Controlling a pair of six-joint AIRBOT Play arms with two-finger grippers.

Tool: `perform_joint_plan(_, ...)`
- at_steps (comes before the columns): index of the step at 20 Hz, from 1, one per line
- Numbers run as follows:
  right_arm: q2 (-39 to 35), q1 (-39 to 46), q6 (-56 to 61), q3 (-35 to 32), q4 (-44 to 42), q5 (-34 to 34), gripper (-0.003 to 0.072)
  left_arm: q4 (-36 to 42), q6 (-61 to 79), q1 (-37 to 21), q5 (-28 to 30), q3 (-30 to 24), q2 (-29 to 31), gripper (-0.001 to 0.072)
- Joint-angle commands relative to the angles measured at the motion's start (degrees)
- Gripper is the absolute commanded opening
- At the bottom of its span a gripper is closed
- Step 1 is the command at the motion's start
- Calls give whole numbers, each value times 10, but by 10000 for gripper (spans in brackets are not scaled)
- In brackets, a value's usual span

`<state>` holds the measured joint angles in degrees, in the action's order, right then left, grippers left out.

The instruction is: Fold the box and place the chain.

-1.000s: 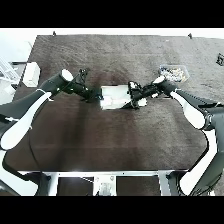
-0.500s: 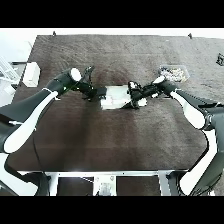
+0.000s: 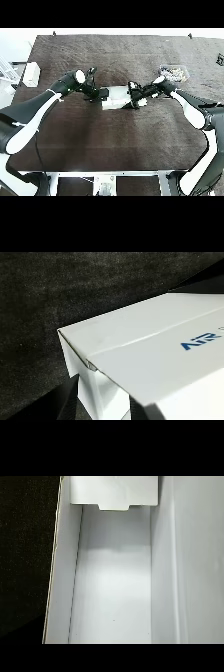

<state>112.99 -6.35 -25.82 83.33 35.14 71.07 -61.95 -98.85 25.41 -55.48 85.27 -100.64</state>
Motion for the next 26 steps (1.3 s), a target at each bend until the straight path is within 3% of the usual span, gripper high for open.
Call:
perform_joint_plan(1,0,0,1,0,0,0,589,-14,-4,1,-1,0,-1,361)
perform_joint_plan(4,0,0,1,0,0,0,589,-26,-7,4,-1,1,-5,363)
perform_joint_plan(6,0,0,1,0,0,0,589,-57,-21,9,-12,14,-6,582)
perform_joint_plan(7,0,0,1,0,0,0,589,-67,-29,9,-21,24,-9,600)
perform_joint_plan(20,0,0,1,0,0,-1,590,-133,-89,35,-210,210,-122,600)
perform_joint_plan(26,0,0,1,0,0,-1,589,-157,-119,35,-230,224,-131,599)
